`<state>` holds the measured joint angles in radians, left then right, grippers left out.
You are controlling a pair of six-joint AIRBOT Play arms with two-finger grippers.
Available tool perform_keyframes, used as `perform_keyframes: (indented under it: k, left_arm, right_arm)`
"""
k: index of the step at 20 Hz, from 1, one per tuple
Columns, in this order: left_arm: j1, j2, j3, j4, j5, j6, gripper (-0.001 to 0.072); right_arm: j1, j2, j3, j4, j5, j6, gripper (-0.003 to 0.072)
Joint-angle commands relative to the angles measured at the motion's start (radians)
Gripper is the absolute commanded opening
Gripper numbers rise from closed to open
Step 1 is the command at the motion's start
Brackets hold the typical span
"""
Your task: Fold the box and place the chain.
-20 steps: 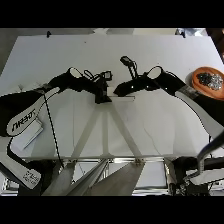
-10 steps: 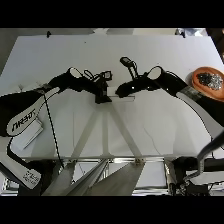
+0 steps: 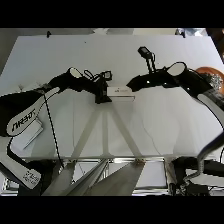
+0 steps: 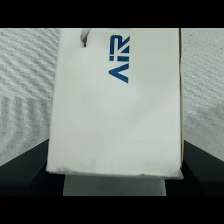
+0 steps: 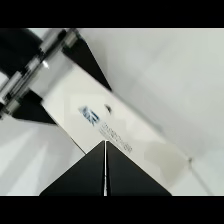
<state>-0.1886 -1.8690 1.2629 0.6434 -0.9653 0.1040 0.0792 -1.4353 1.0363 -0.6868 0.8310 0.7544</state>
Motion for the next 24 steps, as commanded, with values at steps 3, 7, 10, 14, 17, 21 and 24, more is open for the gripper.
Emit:
perform_keyframes:
  k: [3,7,10,14,17,21,24]
  left_arm:
    - [0.000,0.000,0.000,0.001,0.000,0.000,0.0396]
    - [0.000,0.000,0.000,0.001,0.000,0.001,0.0396]
    - [0.000,0.000,0.000,0.001,0.000,0.000,0.0396]
    - [0.000,0.000,0.000,0.001,0.000,0.001,0.0396]
    - [0.000,0.000,0.000,0.001,0.000,0.001,0.0396]
    - [0.000,0.000,0.000,0.001,0.000,0.000,0.0396]
    - [0.000,0.000,0.000,0.001,0.000,0.000,0.0396]
  right_arm:
    - [-0.029,-0.033,-0.089,-0.005,0.007,-0.030,0.0010]
    - [-0.028,-0.061,-0.089,-0.024,0.018,-0.029,0.0010]
    - [-0.028,-0.061,-0.089,-0.043,0.024,-0.019,0.0010]
    - [-0.029,-0.052,-0.089,-0.033,0.040,-0.019,0.0010]
    - [-0.032,-0.008,-0.089,0.006,0.017,-0.023,0.0011]
    - [-0.094,0.148,-0.089,0.028,0.019,-0.026,0.0011]
    - [-0.172,0.293,-0.089,-0.041,0.084,-0.011,0.0011]
